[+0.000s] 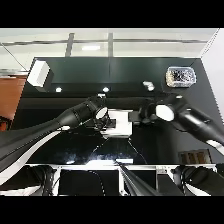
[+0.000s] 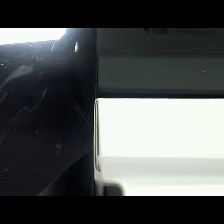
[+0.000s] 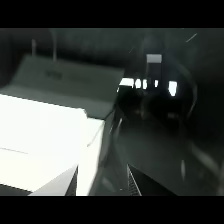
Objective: Fold the box and place the chain.
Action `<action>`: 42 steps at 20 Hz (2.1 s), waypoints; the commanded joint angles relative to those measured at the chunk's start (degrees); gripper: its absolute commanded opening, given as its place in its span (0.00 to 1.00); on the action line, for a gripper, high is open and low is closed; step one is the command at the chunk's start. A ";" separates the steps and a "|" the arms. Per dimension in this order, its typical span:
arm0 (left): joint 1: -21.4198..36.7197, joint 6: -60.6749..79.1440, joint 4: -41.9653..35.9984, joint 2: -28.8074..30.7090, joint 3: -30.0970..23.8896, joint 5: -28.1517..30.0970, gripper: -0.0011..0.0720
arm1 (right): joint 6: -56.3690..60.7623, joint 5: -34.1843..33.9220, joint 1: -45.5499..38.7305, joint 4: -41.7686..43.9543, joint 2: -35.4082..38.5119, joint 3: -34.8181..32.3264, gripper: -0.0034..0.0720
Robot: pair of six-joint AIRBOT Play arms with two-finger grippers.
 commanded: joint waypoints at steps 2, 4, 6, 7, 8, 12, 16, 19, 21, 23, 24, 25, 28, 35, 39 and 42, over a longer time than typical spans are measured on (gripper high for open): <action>-0.02 0.07 0.02 -0.02 0.00 -0.22 0.05 | -1.42 4.02 -6.56 -19.96 8.74 -0.20 0.56; -0.02 0.07 0.02 -0.02 0.00 -0.22 0.05 | -1.44 3.21 -11.56 -30.03 8.72 -2.03 0.56; -0.02 0.07 0.02 -0.02 0.00 -0.22 0.05 | -1.66 -5.18 -18.27 -34.14 8.68 -6.86 0.56; -0.02 0.07 0.02 -0.02 0.00 -0.20 0.05 | -1.66 -11.17 -22.27 -33.99 8.37 -9.38 0.56; -0.02 0.07 0.02 -0.02 0.00 -0.26 0.05 | -1.55 -17.49 -26.71 -33.27 7.69 -11.65 0.56; -0.02 0.07 0.02 -0.02 0.00 0.00 0.05 | -1.55 -29.14 -40.89 -22.32 0.90 -11.58 0.56; -0.02 0.07 0.02 -0.02 0.00 -0.33 0.05 | -9.07 -28.92 -47.30 -7.74 -10.67 1.97 0.56; -0.02 0.09 0.02 -0.02 0.00 -0.28 0.05 | -22.64 -21.79 -47.34 3.41 -22.03 18.71 1.00; -0.02 0.07 0.02 -0.02 0.00 -0.17 0.05 | -28.39 -12.41 -47.34 7.67 -30.95 31.34 1.00; -0.02 0.07 0.02 -0.02 0.00 -0.20 0.05 | -28.11 -7.39 -47.34 7.56 -37.53 40.68 1.00; -0.02 0.07 0.02 -0.02 0.00 -0.17 0.05 | -27.91 -6.21 -47.47 7.23 -39.91 44.19 1.00; -0.02 0.07 0.02 -0.02 0.00 -0.20 0.05 | -27.10 -5.81 -47.65 7.08 -41.79 47.01 1.00; -0.02 0.07 0.02 -0.02 0.00 -0.20 0.05 | -26.21 -6.32 -47.56 7.26 -45.59 51.04 1.00; -0.02 0.09 0.04 -0.02 0.00 -0.11 0.05 | -27.15 -5.42 -47.41 4.70 -50.45 51.04 1.00; -0.02 0.09 0.02 -0.02 0.00 -0.11 0.05 | -28.17 -10.01 -46.99 4.79 -51.71 51.04 1.00; -0.02 0.09 0.02 -0.02 0.00 -0.11 0.05 | -27.71 -11.34 -46.75 5.09 -52.41 51.04 1.00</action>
